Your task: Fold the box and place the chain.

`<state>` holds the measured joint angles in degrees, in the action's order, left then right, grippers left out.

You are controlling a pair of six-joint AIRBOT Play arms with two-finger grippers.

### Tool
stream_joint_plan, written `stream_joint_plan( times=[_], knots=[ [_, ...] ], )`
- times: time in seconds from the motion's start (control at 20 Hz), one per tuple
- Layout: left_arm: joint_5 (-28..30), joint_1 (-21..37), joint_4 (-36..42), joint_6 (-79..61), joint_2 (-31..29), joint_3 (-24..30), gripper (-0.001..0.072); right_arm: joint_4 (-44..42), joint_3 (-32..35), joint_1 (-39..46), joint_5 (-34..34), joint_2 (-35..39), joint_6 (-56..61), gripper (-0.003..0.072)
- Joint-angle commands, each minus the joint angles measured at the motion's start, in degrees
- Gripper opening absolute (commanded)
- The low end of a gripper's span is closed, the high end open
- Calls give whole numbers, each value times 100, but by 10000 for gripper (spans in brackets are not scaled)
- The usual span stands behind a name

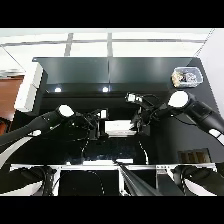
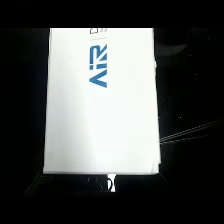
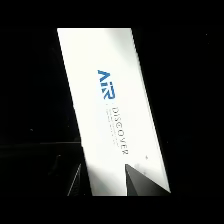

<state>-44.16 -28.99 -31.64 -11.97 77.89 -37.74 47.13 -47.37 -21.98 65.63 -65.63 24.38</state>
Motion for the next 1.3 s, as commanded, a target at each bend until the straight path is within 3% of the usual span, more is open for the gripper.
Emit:
stream_joint_plan(
  times=[0.0,0.05,0.1,0.15,0.35,0.4,0.5,0.75,0.95,1.25],
  knots=[
    [2,-2,-2,-2,0,0,504,-9,-68,260,658,302,999,332],
    [2,-2,-2,-2,0,0,503,2,-55,404,885,317,1410,320],
    [2,-2,-2,-2,0,0,503,-22,94,527,896,317,1725,69],
    [2,-2,-2,-2,0,0,504,-232,337,546,789,315,1762,17],
    [2,-2,-2,-2,0,0,503,-2868,1051,632,-151,249,1965,16],
    [2,-2,-2,-2,0,0,503,-3136,1060,634,-273,162,2079,16],
    [2,-2,-2,-2,0,0,503,-3058,1060,584,-632,-44,2505,16],
    [0,-2,11,-2,0,0,502,-2243,1064,376,-776,-564,2892,17],
    [0,-2,17,0,0,0,503,-1679,1115,282,-1204,-619,3156,17],
    [13,0,20,42,0,0,503,-1681,1036,308,-903,-452,2614,16]
  ],
)
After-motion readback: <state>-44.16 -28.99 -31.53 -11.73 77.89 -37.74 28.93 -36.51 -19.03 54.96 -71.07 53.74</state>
